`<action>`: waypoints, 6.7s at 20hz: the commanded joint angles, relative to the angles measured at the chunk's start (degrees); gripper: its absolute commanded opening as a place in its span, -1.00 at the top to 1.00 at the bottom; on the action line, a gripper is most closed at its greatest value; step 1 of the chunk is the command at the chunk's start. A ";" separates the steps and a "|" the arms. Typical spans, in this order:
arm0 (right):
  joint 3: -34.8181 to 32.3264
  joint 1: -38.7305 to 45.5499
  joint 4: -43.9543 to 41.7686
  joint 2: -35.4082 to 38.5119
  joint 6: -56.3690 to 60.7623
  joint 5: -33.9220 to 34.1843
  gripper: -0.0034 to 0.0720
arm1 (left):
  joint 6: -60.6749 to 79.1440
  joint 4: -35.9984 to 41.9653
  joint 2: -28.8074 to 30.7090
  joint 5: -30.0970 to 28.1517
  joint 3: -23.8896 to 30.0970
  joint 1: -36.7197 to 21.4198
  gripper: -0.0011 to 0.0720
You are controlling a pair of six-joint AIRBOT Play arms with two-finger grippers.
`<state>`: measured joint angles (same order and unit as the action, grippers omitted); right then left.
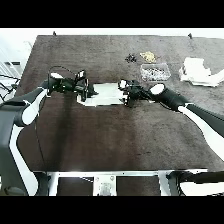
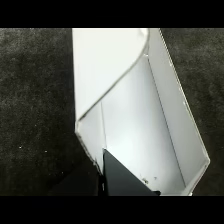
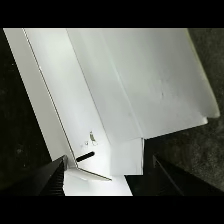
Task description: Fold the box and place the chain.
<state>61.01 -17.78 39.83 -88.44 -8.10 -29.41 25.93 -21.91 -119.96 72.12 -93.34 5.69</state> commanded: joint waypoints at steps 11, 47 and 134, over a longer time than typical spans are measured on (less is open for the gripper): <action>10.93 6.14 -4.92 -9.49 -3.52 -17.99 -0.71 | 0.02 -0.04 0.02 0.04 0.02 -0.02 0.91; 26.56 7.52 -9.18 -27.32 -7.17 -38.84 -0.71 | 0.02 -0.02 0.02 0.04 0.02 -0.02 0.91; 32.24 8.92 -6.80 -31.71 -5.44 -40.74 -0.14 | 0.02 0.02 0.02 0.02 0.02 -0.02 0.91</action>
<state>93.21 -8.91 33.06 -120.18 -13.56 -70.13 25.96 -21.87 -119.98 72.14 -93.34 5.74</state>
